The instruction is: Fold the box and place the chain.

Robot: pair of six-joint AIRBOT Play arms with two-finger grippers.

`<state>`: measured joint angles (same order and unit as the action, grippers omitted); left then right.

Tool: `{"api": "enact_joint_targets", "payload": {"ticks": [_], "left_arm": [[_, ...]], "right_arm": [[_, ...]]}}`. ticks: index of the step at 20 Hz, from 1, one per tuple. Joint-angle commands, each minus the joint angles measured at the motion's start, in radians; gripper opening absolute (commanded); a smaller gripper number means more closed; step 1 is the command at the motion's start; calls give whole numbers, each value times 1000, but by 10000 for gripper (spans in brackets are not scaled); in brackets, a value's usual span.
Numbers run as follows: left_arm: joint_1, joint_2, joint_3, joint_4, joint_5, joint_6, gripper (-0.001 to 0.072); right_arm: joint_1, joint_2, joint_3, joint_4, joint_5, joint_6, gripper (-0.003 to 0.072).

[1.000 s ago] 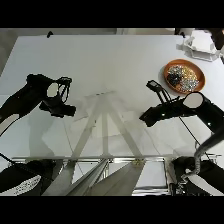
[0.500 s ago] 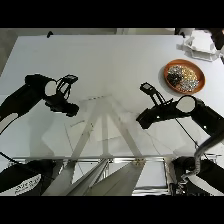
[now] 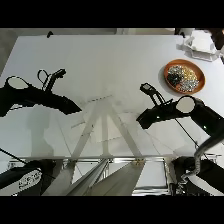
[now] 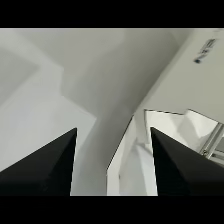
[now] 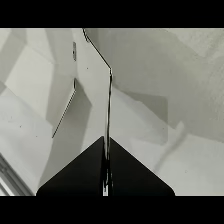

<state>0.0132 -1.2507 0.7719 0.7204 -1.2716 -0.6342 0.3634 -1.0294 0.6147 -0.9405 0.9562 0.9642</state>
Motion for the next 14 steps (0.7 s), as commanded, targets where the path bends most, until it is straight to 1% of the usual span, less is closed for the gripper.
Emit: {"api": "enact_joint_targets", "payload": {"ticks": [1,5,9,14], "left_arm": [[22,-1,-36,-202,-27,262,510],[-42,-1,-37,-157,-27,293,511],[-51,-26,-40,-102,-16,264,510],[-68,-112,-40,-233,3,342,510]], "right_arm": [[1,1,0,-1,0,1,13],[1,1,0,-1,1,1,13],[1,1,0,0,1,1,13],[1,1,0,6,5,1,13]]}}
